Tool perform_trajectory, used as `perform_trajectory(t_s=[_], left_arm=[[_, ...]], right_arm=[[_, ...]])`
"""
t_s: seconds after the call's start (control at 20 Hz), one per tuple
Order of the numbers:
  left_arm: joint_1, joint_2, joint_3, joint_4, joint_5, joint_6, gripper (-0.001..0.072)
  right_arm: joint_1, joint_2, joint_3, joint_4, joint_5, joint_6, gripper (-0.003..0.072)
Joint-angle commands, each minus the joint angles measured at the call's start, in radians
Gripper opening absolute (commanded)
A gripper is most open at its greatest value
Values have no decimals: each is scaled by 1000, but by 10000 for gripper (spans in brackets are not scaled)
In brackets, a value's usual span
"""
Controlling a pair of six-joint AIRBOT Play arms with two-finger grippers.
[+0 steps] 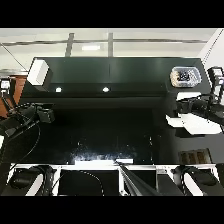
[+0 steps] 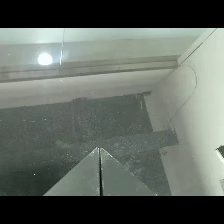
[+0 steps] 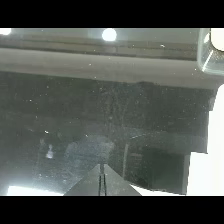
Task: Fold the box and place the chain.
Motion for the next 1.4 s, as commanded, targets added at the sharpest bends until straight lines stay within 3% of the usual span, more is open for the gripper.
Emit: perform_trajectory(t_s=[0.0,0.7,0.85,1.2,1.25,1.3,1.35], left_arm=[[0,1,0,0,0,0,27],[0,1,0,0,0,0,27],[0,1,0,0,3,0,27],[0,-3,-2,3,138,0,33],[0,-11,-2,0,158,0,214],[-3,-24,-2,-3,172,0,643],[-3,-41,-2,-5,179,-5,709]], right_arm=[[0,1,0,0,0,0,44],[0,1,0,0,0,0,45],[0,1,0,4,-78,0,44],[0,0,0,29,-150,1,45],[0,0,0,30,-151,2,64],[0,-2,0,29,-155,2,492],[0,-5,-1,23,-163,-2,713]])
